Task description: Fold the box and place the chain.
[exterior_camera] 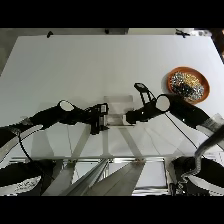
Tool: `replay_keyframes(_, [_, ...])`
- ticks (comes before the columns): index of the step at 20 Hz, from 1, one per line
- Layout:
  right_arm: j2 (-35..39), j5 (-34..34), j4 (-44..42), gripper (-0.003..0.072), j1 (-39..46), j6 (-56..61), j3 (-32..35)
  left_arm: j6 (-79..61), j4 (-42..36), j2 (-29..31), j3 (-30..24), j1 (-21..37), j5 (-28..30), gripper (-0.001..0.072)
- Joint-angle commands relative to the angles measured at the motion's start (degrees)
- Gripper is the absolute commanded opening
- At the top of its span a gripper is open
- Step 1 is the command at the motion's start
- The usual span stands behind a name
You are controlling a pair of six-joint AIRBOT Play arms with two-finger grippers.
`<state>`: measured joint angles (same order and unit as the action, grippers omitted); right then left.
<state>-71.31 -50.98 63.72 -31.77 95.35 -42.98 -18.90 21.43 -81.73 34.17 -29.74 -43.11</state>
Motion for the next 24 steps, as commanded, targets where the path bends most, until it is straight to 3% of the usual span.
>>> replay_keyframes(1, [-3.02,1.07,1.57,0.0438,-3.48,5.90,-0.90,0.00,0.00,0.04,-0.02,0.00,0.02,0.0208])
replay_keyframes(7, [-5.64,0.31,14.10,0.0435,-7.80,18.40,-4.81,0.00,0.00,0.04,-0.02,0.00,0.02,0.0208])
replay_keyframes(11, [-7.87,-3.98,16.24,0.0395,-7.80,20.35,-6.60,0.00,0.00,0.04,-0.02,0.00,0.02,0.0208])
replay_keyframes(12, [-8.26,-5.01,16.48,0.0358,-7.80,20.35,-6.67,0.00,0.00,0.04,-0.02,0.00,0.00,0.0208])
replay_keyframes(16, [-8.35,-7.82,18.05,0.0046,-7.80,20.33,-6.82,0.00,0.00,0.04,-0.02,0.00,0.00,0.0208])
replay_keyframes(17, [-8.35,-8.26,18.36,0.0015,-7.80,20.33,-6.82,0.00,0.00,0.04,-0.02,0.00,0.00,0.0208])
replay_keyframes(20, [-8.35,-8.07,18.58,0.0031,-7.82,20.35,-6.82,0.00,0.00,0.04,-0.02,0.00,0.00,0.0208])
replay_keyframes(22, [-8.35,-7.85,18.86,0.0324,-8.24,20.35,-6.82,0.00,0.00,0.04,-0.02,0.00,0.00,0.0208])
replay_keyframes(24, [-8.35,-6.58,19.37,0.0340,-9.22,20.35,-6.82,0.00,0.00,0.04,-0.02,0.00,0.00,0.0208])
